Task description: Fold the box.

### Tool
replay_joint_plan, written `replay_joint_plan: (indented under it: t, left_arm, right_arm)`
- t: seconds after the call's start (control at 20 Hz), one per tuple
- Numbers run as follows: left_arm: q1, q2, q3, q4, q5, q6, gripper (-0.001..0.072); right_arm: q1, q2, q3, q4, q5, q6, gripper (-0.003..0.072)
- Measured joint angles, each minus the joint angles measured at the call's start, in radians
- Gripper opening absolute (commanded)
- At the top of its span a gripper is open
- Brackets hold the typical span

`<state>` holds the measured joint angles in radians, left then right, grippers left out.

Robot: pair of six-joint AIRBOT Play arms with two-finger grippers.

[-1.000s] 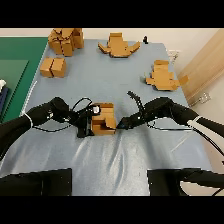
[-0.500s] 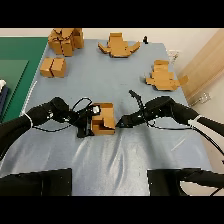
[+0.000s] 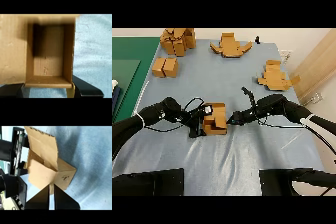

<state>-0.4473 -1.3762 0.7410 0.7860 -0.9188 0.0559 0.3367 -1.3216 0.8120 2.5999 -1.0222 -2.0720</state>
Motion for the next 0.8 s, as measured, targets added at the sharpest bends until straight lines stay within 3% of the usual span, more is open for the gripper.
replay_joint_plan:
  t: [0.2,0.25,0.4,0.55,0.8]
  left_arm:
    - [0.000,0.000,0.000,0.000,0.000,0.000,0.0018]
    - [0.000,0.000,0.000,0.000,0.000,0.000,0.0018]
    - [0.000,0.000,0.000,0.000,0.000,0.000,0.0018]
    - [0.000,0.000,0.000,0.000,0.000,0.000,0.0018]
    - [0.000,0.000,0.000,0.000,0.000,0.000,0.0018]
  right_arm:
    - [0.000,0.000,0.008,-0.054,-0.023,0.060,0.0102]
    - [0.002,0.000,0.009,-0.059,-0.028,0.069,0.0158]
    - [0.007,-0.008,0.011,-0.064,-0.027,0.087,0.0418]
    - [0.024,-0.028,0.025,-0.051,-0.008,0.104,0.0539]
    - [0.081,-0.056,0.077,-0.122,0.024,0.215,0.0538]
